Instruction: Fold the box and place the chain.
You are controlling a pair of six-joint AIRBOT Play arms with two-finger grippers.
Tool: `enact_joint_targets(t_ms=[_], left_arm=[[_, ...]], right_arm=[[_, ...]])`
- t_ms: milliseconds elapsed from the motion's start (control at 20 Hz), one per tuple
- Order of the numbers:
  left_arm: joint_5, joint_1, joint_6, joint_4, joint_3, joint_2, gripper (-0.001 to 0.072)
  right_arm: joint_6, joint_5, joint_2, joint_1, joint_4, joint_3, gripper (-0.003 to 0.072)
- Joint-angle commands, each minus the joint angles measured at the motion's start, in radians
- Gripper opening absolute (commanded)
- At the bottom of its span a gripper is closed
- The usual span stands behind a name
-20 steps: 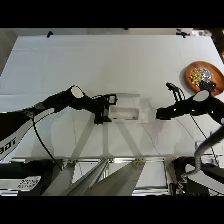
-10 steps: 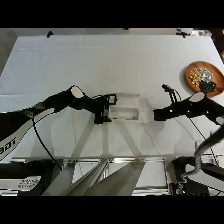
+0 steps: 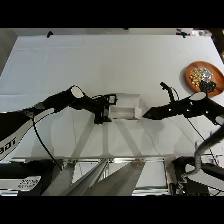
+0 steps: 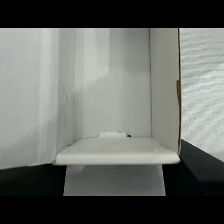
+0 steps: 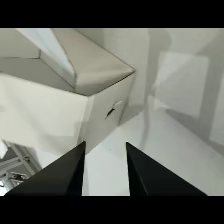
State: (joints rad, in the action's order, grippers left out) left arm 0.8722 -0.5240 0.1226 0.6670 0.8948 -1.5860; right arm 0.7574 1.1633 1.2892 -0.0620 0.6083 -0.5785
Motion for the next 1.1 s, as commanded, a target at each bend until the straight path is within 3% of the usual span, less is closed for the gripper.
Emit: enact_joint_targets(t_ms=[0,250,300,350,700,900,1050], left_arm=[[0.0,0.0,0.0,0.0,0.0,0.0,0.0414],[0.0,0.0,0.0,0.0,0.0,0.0,0.0414],[0.0,0.0,0.0,0.0,0.0,0.0,0.0414],[0.0,0.0,0.0,0.0,0.0,0.0,0.0414],[0.0,0.0,0.0,0.0,0.0,0.0,0.0414],[0.0,0.0,0.0,0.0,0.0,0.0,0.0414],[0.0,0.0,0.0,0.0,0.0,0.0,0.0414]], right_arm=[[-0.031,0.026,0.0,0.0,-0.049,0.001,0.0299],[-0.029,0.031,-0.003,0.002,-0.108,0.001,0.0318],[-0.021,0.025,-0.003,0.011,-0.113,0.001,0.0481],[-0.004,0.01,-0.003,0.028,-0.112,0.001,0.0566],[0.109,-0.14,-0.003,0.166,-0.109,0.001,0.0463],[0.169,-0.242,-0.013,0.253,-0.095,-0.001,0.0463],[0.303,-0.346,-0.05,0.311,0.039,-0.008,0.0464]])
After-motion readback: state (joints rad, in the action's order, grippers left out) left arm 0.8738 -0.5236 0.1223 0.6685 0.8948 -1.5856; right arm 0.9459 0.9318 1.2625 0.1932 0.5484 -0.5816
